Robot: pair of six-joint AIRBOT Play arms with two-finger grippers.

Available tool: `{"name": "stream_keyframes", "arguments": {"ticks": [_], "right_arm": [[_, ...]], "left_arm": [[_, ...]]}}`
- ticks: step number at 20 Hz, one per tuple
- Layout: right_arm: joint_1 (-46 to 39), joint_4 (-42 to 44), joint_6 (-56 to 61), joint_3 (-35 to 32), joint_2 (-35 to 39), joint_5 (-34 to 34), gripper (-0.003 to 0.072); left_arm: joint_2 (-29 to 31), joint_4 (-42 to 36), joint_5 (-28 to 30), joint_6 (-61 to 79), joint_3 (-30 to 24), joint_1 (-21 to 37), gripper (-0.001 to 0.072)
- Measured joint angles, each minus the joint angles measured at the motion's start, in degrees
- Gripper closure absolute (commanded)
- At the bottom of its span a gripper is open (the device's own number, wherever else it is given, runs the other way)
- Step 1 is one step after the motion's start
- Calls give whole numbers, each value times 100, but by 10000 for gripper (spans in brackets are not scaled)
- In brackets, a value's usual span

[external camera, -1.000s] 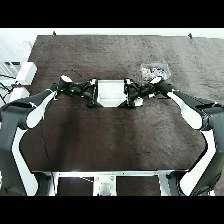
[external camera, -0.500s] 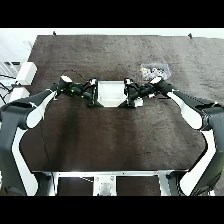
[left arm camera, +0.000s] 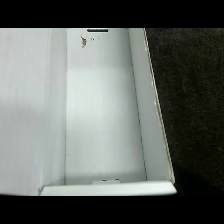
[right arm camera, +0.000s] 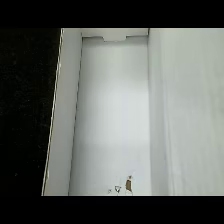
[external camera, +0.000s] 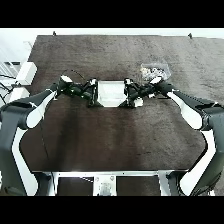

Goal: Fold the box and place the chain.

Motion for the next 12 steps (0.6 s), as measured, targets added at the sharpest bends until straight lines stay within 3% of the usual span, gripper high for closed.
{"name": "stream_keyframes", "arguments": {"ticks": [10, 11, 12], "right_arm": [[0, 2, 0, 0, 0, -2, 91], [-2, 0, 0, 0, 0, -2, -10], [-2, -7, -2, 0, 0, 9, -34]], "left_arm": [[0, -11, 22, 0, 0, 0, 86], [0, -13, 24, 0, 0, 0, 86], [0, -15, 42, 2, 0, 0, 85]]}}
